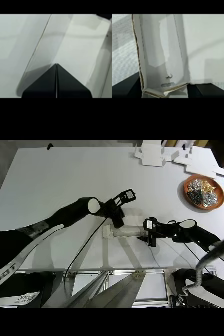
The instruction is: Fold the box and place the chain.
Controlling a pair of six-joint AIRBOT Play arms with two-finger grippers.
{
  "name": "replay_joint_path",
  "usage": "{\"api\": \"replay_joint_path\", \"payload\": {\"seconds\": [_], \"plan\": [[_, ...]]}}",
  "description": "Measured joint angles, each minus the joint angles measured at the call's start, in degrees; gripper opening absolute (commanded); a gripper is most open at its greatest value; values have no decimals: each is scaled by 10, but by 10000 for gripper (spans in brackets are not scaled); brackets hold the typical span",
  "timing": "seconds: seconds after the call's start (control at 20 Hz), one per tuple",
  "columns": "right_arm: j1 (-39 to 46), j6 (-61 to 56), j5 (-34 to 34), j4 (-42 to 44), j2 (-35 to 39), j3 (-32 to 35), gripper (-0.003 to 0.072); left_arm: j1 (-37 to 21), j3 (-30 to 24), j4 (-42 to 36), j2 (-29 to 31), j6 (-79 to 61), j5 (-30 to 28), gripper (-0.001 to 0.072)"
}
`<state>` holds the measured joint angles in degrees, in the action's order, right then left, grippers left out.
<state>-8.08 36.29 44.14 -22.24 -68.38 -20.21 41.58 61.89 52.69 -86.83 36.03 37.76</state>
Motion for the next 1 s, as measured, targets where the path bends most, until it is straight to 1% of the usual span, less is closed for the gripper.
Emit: {"api": "replay_joint_path", "payload": {"seconds": [0.2,0.35,0.45,0.7,0.85,1.0], "plan": [[0,0,0,0,0,0,413,-21,0,44,58,4,94,3],[0,0,0,0,0,0,413,-28,-5,49,81,3,150,3],[0,0,0,0,0,0,413,-27,-21,31,87,-11,153,3],[0,0,0,0,0,0,413,-26,-82,-1,93,-59,131,3],[0,0,0,0,0,0,413,-30,-108,0,95,-70,128,4],[0,0,0,0,0,0,413,-42,-118,15,95,-73,129,6]]}}
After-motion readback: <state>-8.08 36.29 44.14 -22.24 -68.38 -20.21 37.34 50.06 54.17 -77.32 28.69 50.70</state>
